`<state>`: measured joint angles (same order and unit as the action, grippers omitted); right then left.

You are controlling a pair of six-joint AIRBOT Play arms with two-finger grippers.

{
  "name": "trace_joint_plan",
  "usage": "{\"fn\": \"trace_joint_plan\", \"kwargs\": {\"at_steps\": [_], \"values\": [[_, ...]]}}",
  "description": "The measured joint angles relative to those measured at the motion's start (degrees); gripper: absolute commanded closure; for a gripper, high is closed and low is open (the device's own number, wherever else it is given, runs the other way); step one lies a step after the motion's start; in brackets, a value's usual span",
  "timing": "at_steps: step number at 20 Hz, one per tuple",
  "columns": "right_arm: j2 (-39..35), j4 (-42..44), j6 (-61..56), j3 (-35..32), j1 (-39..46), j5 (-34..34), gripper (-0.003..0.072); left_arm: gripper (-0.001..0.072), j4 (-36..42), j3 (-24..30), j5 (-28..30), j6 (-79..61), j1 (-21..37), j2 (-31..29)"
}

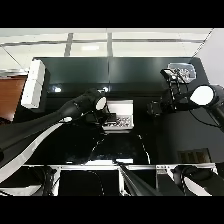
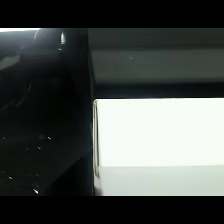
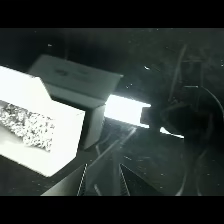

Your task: Fold the box and place the chain.

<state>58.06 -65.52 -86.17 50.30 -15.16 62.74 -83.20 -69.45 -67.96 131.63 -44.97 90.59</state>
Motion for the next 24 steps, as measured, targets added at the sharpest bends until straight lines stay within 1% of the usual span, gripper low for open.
{"fn": "trace_joint_plan", "kwargs": {"at_steps": [1, 2, 6, 8, 10, 12, 14, 15, 16, 17, 18, 20, 21, 22, 23, 24], "values": [[-0.02, -0.26, 0.15, -0.02, 0.0, -0.02, 0.046, 0.038, -0.46, -0.37, -0.15, 0.68, -0.33, 0.0], [-0.02, -0.52, 0.26, -0.02, 0.0, -0.04, 0.046, 0.0304, -1.05, -0.7, -0.39, 1.25, -0.59, -0.02], [-0.02, -0.94, 0.46, -0.02, 0.0, -0.28, 0.0459, 0.03, -2.62, -1.64, -4.02, -0.61, -0.92, -1.9], [-0.02, -1.07, 0.48, 0.0, 0.0, -0.31, 0.046, 0.0302, -3.93, -1.77, -5.95, -3.15, -1.01, -4.96], [-0.02, -1.14, 0.48, -0.02, 0.0, -0.37, 0.0459, 0.0303, -6.86, -0.94, -6.95, -5.44, -0.79, -9.55], [-0.02, -1.16, 0.48, 0.0, 0.0, -0.39, 0.0459, 0.0304, -10.45, 2.32, -8.04, -6.93, 1.14, -15.1], [-0.02, -1.2, 0.5, 0.0, 0.0, -0.44, 0.0459, 0.0315, -11.28, 8.5, -7.34, -7.72, 5.81, -20.48], [-0.04, -1.2, 0.5, 0.0, 0.0, -0.42, 0.0459, 0.032, -9.94, 12.26, -6.08, -8.0, 9.03, -22.77], [-0.02, -1.2, 0.5, 0.0, 0.0, -0.42, 0.0459, 0.032, -6.47, 16.79, -3.26, -9.4, 13.03, -24.72], [-0.02, -1.2, 0.5, 0.0, 0.0, -0.44, 0.0459, 0.032, -1.18, 20.98, -0.33, -12.68, 16.79, -26.14], [-0.02, -1.2, 0.5, -0.02, 0.0, -0.46, 0.0459, 0.032, 7.1, 25.22, 3.02, -18.8, 20.35, -27.08], [-0.02, -1.2, 0.5, -0.02, 0.0, -0.76, 0.0459, 0.0318, 22.56, 31.3, 7.91, -35.56, 25.73, -28.0], [-0.02, -1.2, 0.48, -0.02, 0.0, -0.94, 0.0459, 0.0316, 29.51, 33.48, 8.7, -46.03, 27.65, -28.15], [-0.02, -1.18, 0.44, 0.0, 0.0, -1.05, 0.0459, 0.0226, 35.45, 35.01, 8.9, -56.57, 28.89, -28.2], [-0.02, -1.18, 0.28, 0.0, 0.0, -1.22, 0.0459, -0.0006, 40.44, 36.26, 8.44, -68.54, 29.81, -28.15], [-0.02, -1.2, 0.24, 0.0, 0.0, -1.31, 0.0459, -0.0005, 43.89, 37.09, 8.04, -79.84, 30.25, -28.13]]}}
